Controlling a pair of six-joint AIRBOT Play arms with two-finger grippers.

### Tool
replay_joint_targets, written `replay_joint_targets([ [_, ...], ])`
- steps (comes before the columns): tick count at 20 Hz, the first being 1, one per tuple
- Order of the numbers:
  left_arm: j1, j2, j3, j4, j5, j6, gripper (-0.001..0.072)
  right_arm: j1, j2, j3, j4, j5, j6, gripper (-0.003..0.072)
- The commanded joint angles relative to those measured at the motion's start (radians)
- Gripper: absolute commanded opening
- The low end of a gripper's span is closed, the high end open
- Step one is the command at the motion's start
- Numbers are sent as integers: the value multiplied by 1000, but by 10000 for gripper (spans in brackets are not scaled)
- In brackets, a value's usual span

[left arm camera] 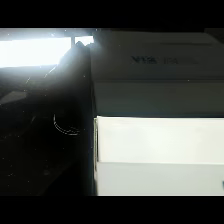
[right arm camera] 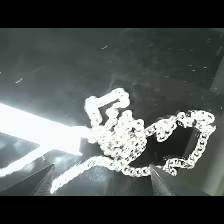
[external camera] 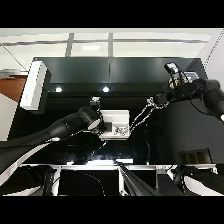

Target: Fold the box and place the chain.

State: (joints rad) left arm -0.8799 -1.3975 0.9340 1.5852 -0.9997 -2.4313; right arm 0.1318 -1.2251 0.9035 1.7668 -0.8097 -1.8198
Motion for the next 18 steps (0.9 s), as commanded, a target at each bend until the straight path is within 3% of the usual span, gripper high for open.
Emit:
replay_joint_targets([
  [1,0,1,1,1,1,0,32,0,-50,-64,12,185,54,698],
  [5,0,1,1,4,2,0,32,40,-110,-64,-3,220,18,698],
  [8,0,1,1,4,2,0,33,89,-133,-64,-124,222,55,650],
  [14,0,1,1,4,5,0,33,91,-138,-65,-234,209,138,649],
  [15,0,1,1,4,5,0,33,91,-139,-64,-232,208,138,599],
  [16,0,1,1,4,5,0,33,91,-143,-64,-230,202,141,475],
  [18,0,1,1,4,5,0,32,91,-151,-65,-222,200,143,478],
])
